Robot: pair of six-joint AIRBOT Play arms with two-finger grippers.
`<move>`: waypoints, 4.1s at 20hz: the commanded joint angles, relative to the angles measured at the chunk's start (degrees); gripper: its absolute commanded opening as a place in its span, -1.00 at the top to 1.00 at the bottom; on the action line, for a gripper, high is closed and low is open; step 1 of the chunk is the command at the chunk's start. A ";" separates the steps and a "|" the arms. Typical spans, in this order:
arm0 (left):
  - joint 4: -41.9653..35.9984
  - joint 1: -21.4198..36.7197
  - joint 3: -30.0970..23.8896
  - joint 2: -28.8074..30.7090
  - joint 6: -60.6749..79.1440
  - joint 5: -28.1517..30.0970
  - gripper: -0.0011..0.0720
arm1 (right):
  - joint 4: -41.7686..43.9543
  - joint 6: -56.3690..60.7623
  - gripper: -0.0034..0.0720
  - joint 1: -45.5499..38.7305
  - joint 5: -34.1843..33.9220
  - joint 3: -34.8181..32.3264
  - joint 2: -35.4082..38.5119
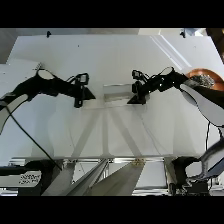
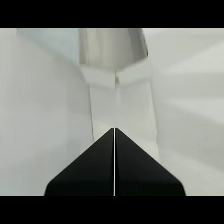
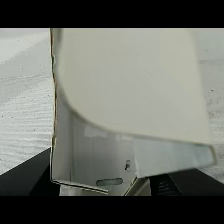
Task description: Fold the box and place the chain.
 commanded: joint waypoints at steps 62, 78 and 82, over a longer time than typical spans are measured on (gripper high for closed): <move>-0.66 -4.07 -6.12 -2.34 -59.87 13.62 0.96 | -0.17 -0.04 -0.17 -0.02 0.07 0.00 -0.04; -7.85 -4.48 -6.12 -1.75 -57.07 11.91 0.96 | -0.17 -0.04 -0.17 -0.02 0.07 0.00 -0.04; -10.01 -4.02 -6.12 -0.59 -56.83 10.25 0.96 | -0.15 -0.04 -0.17 -0.02 0.07 0.00 -0.04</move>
